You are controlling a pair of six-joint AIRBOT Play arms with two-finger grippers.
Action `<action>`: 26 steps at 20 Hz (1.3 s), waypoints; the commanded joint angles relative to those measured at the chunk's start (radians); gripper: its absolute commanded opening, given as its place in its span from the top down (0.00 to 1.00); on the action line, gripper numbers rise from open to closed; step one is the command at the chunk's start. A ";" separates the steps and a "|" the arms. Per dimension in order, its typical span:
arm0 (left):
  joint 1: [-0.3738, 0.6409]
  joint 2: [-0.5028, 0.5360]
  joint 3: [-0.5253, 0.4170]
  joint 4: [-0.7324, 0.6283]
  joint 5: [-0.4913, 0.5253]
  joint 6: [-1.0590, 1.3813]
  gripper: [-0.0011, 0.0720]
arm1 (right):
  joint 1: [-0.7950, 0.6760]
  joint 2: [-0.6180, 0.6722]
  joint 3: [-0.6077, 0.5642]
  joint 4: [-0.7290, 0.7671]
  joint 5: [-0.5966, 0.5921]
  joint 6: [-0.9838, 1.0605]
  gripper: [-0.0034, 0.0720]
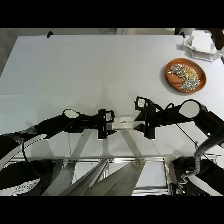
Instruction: Fold the box and place the chain.
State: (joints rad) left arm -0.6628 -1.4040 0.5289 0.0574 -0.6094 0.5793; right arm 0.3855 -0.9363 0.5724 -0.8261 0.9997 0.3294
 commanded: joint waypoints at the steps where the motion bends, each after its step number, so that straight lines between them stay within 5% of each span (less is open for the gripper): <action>1: 0.000 0.001 0.000 0.003 -0.001 0.003 0.78 | 0.000 0.051 0.001 0.045 -0.012 0.000 0.47; 2: 0.000 0.001 0.000 0.003 -0.001 0.003 0.78 | 0.000 0.060 0.001 0.087 -0.027 0.000 0.52; 4: 0.000 0.001 0.000 0.003 -0.001 0.003 0.78 | 0.000 0.052 -0.007 0.241 -0.063 -0.018 0.93; 8: 0.000 0.001 0.000 0.003 -0.001 0.003 0.78 | 0.000 -0.034 -0.069 0.421 -0.104 -0.129 0.94; 16: 0.000 0.001 0.000 0.003 -0.001 0.003 0.78 | 0.000 -0.192 -0.114 0.421 -0.083 -0.200 0.94; 26: 0.000 0.001 0.000 0.003 -0.001 0.003 0.78 | 0.000 -0.211 -0.199 0.409 -0.140 -0.225 0.94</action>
